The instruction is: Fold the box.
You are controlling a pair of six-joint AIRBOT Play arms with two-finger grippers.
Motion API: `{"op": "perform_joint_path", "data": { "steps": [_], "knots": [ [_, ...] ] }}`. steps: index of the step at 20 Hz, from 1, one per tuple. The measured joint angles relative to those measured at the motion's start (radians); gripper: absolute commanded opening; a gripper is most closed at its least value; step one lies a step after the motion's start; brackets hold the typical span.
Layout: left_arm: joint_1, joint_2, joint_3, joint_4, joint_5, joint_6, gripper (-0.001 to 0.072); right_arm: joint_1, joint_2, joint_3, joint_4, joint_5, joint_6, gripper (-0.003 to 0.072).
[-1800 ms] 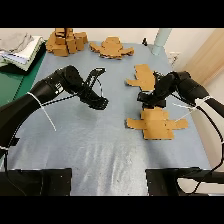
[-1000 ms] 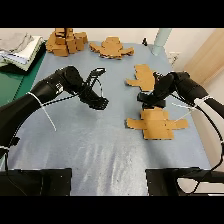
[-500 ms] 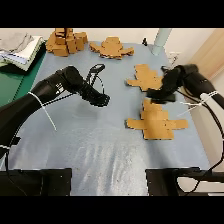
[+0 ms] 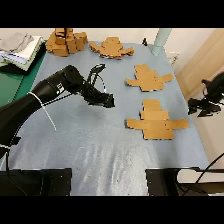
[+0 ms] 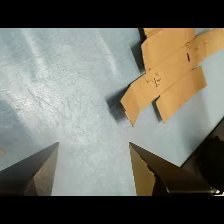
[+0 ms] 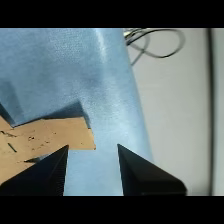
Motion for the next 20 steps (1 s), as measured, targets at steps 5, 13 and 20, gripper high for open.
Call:
{"op": "perform_joint_path", "data": {
  "steps": [5,13,20],
  "knots": [
    [0.0,0.0,0.0,-0.031,-0.036,0.0,0.0668,-0.169,-0.117,-0.005,0.24,-0.02,-0.239,0.0482],
    [0.0,0.0,0.0,-0.072,-0.08,0.005,0.0667,-0.129,-0.204,-0.006,0.454,-0.134,-0.387,0.0001],
    [0.0,0.001,0.0,-0.107,-0.045,0.008,0.0667,0.056,-0.195,-0.006,0.671,-0.145,-0.402,-0.0001]
  ]
}}
